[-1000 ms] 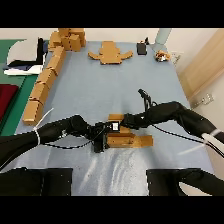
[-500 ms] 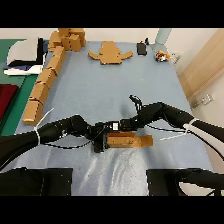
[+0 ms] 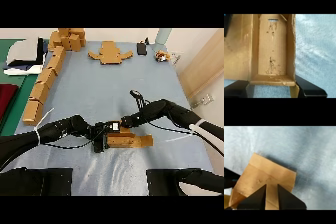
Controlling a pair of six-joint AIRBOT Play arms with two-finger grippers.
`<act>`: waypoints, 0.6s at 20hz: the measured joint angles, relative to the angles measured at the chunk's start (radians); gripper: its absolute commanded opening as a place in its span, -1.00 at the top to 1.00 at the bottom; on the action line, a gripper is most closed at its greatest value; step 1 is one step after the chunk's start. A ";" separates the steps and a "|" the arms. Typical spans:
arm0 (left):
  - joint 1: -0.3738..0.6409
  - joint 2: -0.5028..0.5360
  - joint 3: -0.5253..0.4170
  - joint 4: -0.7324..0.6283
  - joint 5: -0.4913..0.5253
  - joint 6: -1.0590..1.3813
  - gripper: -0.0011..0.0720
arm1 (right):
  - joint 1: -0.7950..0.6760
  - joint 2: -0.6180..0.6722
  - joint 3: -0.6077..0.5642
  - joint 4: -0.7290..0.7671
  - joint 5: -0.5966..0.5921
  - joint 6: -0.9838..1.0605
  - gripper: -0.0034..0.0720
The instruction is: Fold the box.
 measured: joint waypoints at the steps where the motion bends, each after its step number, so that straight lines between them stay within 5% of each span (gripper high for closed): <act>1: 0.000 0.000 0.000 0.000 0.000 0.000 -0.27 | 0.000 0.034 0.006 -0.021 -0.021 0.000 0.32; 9: 0.000 0.000 0.000 0.000 0.000 0.000 -0.27 | 0.000 0.364 -0.007 -0.190 -0.323 -0.069 0.31; 10: 0.000 0.000 0.000 0.000 0.000 0.000 -0.27 | 0.000 0.401 -0.026 -0.200 -0.351 -0.103 0.25; 12: 0.000 0.000 0.000 0.000 -0.001 0.000 -0.27 | 0.000 0.467 -0.074 -0.218 -0.390 -0.179 -0.26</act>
